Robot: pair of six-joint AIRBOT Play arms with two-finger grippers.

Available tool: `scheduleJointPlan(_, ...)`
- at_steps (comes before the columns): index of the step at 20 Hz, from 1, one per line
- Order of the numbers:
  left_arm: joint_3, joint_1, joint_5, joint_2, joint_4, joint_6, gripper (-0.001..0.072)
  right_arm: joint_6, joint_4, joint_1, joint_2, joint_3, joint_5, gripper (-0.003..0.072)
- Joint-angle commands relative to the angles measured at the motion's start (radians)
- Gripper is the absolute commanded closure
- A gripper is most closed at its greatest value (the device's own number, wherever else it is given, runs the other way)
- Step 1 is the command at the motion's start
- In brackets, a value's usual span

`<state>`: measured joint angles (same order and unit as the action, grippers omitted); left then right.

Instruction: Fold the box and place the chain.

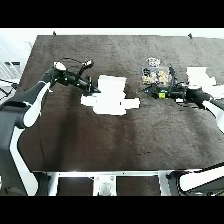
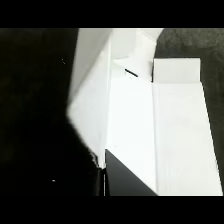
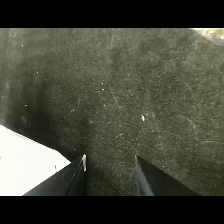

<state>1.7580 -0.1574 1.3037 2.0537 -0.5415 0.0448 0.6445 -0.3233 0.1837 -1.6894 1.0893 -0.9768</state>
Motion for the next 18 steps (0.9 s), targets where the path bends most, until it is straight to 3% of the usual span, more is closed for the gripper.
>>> scheduleJointPlan(1, -0.143, 0.0, -0.187, -0.047, 0.087, -0.19, 0.0697, -0.019, 0.002, 0.002, 0.001, 0.0, -0.011, 0.0313)
scheduleJointPlan(4, -0.201, 0.0, -0.239, -0.046, 0.138, -0.288, 0.0697, -0.022, 0.003, 0.002, 0.001, 0.0, -0.019, 0.0313)
scheduleJointPlan(18, -0.201, 0.0, -0.206, -0.04, 0.137, -0.349, 0.0691, -0.029, 0.003, -0.002, 0.001, 0.0, -0.019, 0.0312)
